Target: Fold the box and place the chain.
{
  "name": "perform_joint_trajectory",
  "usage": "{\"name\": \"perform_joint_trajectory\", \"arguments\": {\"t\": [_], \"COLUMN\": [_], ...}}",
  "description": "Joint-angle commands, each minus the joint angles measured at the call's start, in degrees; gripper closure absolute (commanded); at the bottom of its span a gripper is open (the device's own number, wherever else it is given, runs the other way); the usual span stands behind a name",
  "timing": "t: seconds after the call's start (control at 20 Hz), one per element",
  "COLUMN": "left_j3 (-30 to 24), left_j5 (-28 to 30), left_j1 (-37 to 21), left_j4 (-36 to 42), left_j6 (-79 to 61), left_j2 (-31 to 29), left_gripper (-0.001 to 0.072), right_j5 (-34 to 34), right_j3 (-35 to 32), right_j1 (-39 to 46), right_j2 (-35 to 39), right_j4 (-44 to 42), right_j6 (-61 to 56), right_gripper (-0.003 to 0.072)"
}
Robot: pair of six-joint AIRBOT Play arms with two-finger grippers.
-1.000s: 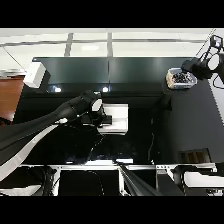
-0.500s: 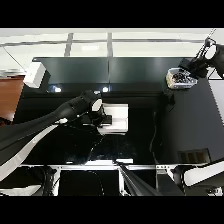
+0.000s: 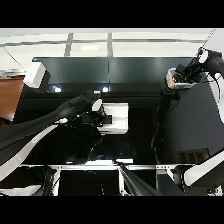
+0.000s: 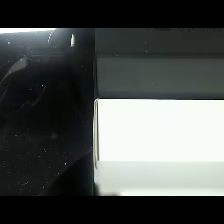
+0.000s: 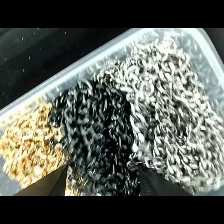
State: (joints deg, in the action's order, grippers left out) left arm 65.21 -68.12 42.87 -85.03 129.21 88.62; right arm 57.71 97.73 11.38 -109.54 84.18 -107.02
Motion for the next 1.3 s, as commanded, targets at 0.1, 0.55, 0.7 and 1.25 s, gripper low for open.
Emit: {"name": "perform_joint_trajectory", "arguments": {"t": [0.1, 0.55, 0.7, 1.25], "left_j3": [0.02, 0.02, 0.02, 0.02], "left_j5": [0.17, 0.39, 0.39, 0.42], "left_j1": [-0.04, -0.04, -0.07, -0.07], "left_j4": [0.04, 0.02, 0.02, 0.00], "left_j6": [-0.02, -0.02, -0.02, -0.04], "left_j2": [0.00, 0.00, 0.00, 0.00], "left_gripper": [0.0681, 0.0681, 0.0681, 0.0681], "right_j5": [1.27, 7.26, 8.13, 10.69], "right_j3": [1.07, 9.49, 9.51, 9.35], "right_j1": [0.07, 0.07, 0.04, 0.52], "right_j2": [-1.22, 7.10, 7.89, -0.13], "right_j4": [-0.04, 0.07, -0.15, 8.09], "right_j6": [0.04, 10.21, 10.27, 6.88], "right_gripper": [0.0656, 0.0673, 0.0673, 0.0496]}}
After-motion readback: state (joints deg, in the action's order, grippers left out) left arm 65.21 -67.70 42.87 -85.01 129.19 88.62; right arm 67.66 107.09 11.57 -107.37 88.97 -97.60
